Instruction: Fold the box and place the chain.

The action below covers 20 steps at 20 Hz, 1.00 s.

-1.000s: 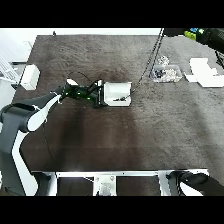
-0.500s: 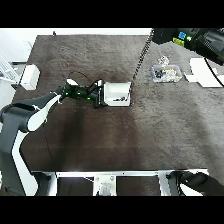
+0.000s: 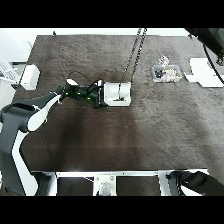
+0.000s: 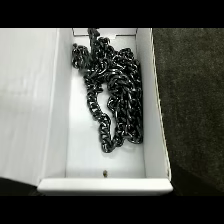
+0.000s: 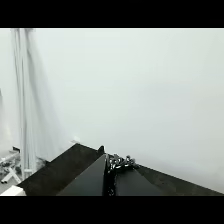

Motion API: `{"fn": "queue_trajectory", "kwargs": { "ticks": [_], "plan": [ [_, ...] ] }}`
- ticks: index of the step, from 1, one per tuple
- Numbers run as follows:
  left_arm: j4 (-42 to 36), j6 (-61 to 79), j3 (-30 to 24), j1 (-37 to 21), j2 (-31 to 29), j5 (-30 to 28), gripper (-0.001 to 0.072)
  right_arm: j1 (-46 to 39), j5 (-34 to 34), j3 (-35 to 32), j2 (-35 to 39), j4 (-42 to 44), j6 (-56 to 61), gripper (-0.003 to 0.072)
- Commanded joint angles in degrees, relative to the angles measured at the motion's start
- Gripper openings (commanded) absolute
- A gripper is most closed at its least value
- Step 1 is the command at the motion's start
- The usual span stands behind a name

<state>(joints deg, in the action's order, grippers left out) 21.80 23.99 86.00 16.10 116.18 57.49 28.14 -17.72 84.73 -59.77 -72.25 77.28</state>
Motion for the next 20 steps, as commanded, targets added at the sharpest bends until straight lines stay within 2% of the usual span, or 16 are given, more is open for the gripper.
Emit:
{"fn": "queue_trajectory", "kwargs": {
  "ticks": [1, 9, 18, 20],
  "plan": [
    [0.02, 0.00, -0.02, -0.04, -0.02, 0.00, 0.0347, 0.79, 1.92, 1.22, -0.13, -0.02, -0.37, 0.0005],
    [0.02, 0.00, -0.02, -0.04, 0.00, 0.00, 0.0347, 1.68, 4.22, 2.69, -3.50, 0.17, -0.35, 0.0005],
    [0.00, 0.00, -0.02, -0.04, 0.00, 0.02, 0.0347, 2.47, 3.30, 2.91, -7.52, 0.20, 0.28, 0.0006],
    [0.02, 0.00, -0.02, -0.04, 0.00, 0.00, 0.0347, 2.45, 6.34, 2.93, -7.72, 0.17, 0.07, 0.0006]
  ]
}}
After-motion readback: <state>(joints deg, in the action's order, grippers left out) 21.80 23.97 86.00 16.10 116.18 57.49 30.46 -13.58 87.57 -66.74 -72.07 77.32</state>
